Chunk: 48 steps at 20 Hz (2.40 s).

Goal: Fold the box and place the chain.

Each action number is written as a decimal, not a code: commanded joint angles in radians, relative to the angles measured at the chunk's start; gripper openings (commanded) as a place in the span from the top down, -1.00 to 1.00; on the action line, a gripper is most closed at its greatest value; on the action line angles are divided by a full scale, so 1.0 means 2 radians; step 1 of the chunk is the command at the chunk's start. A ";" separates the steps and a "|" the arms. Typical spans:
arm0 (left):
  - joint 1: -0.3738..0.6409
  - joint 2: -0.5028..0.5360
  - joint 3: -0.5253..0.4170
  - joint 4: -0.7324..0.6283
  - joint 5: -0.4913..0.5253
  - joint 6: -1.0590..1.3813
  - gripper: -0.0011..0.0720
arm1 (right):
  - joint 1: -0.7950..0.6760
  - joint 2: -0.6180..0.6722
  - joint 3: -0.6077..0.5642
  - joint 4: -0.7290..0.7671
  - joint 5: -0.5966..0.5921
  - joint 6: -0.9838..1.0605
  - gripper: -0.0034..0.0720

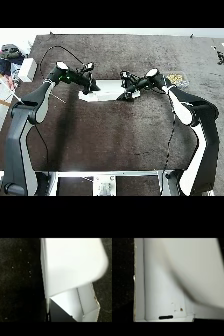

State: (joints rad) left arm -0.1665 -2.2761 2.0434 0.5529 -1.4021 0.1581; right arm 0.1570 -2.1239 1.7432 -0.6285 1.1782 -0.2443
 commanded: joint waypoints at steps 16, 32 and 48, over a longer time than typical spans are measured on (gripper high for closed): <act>0.000 0.000 0.000 0.000 0.000 0.000 0.94 | -0.001 -0.001 0.000 0.002 -0.007 0.000 -0.34; 0.000 0.000 0.000 -0.003 0.000 0.000 0.94 | -0.001 -0.001 0.000 0.002 -0.007 0.000 -0.34; 0.050 0.022 0.000 -0.028 -0.090 -0.033 0.14 | -0.001 -0.001 0.000 0.002 -0.007 0.000 -0.34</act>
State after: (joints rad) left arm -0.1043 -2.2524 2.0430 0.5152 -1.5131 0.1108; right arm 0.1539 -2.1242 1.7435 -0.6228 1.1603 -0.2420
